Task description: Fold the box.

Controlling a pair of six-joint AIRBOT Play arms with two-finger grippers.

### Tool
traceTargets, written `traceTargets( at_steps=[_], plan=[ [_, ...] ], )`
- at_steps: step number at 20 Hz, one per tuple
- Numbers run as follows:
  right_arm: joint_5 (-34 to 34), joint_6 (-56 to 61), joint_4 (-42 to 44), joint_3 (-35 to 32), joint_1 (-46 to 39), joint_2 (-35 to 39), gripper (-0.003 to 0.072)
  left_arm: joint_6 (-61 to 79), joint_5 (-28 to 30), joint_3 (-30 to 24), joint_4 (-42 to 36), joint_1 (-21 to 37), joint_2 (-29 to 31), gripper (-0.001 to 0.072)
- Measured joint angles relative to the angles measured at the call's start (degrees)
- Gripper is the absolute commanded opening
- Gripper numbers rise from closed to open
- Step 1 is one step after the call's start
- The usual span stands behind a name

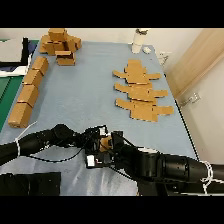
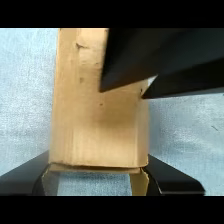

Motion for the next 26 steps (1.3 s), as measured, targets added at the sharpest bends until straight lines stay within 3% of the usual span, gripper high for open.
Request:
traceTargets(
  at_steps=[7, 8, 9, 22, 26],
  plan=[
    [-1.18, 1.38, -2.29, 0.15, 1.29, 1.33, 0.0295, 0.00, 0.00, 0.00, 0.00, 0.00, 0.00, 0.0478],
    [-1.29, 1.66, -2.69, 0.15, 1.38, 1.40, 0.0472, 0.02, -0.02, 0.00, 0.00, 0.00, 0.00, 0.0478],
    [-1.27, 1.90, -2.73, 0.15, 1.38, 1.46, 0.0580, 0.02, -0.02, 0.00, 0.02, 0.00, 0.00, 0.0478],
    [0.63, 2.78, -0.96, -0.28, 1.42, -1.38, 0.0574, 0.02, -0.02, 0.00, 0.02, 0.00, 0.00, 0.0478],
    [0.50, 2.80, -0.98, -0.31, 1.42, -2.03, 0.0500, 0.02, -0.02, 0.00, 0.00, 0.00, 0.00, 0.0478]
  ],
)
